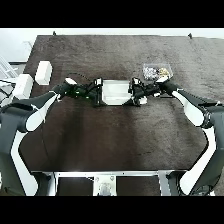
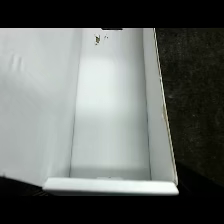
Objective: Fold the box and place the chain.
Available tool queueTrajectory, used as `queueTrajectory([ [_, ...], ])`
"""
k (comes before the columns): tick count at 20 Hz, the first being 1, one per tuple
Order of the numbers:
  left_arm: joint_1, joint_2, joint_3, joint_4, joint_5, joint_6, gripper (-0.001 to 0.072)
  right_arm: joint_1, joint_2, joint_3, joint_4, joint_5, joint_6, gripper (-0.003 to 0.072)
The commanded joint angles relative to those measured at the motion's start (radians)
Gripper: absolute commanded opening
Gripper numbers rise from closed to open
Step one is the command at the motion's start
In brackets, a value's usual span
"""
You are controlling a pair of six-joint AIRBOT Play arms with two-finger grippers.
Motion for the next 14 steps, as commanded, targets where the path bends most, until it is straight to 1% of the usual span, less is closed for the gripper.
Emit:
queueTrajectory([
  [1, -0.001, 0.000, 0.001, -0.001, 0.005, 0.000, 0.0717, 0.001, 0.000, 0.000, 0.000, 0.002, 0.000, 0.0478],
  [3, -0.001, 0.000, 0.000, 0.001, 0.005, 0.000, 0.0716, 0.001, 0.000, 0.000, 0.000, 0.002, 0.000, 0.0478],
  [4, -0.001, -0.001, 0.000, 0.004, 0.005, 0.000, 0.0668, 0.001, 0.000, 0.000, 0.000, 0.002, 0.000, 0.0478],
  [5, -0.001, 0.000, 0.000, 0.004, 0.006, 0.000, 0.0526, 0.001, 0.000, 0.000, 0.000, 0.002, 0.000, 0.0478],
  [14, -0.001, 0.000, 0.000, 0.031, 0.023, -0.001, 0.0528, 0.001, 0.000, 0.000, 0.000, 0.002, 0.000, 0.0478],
])
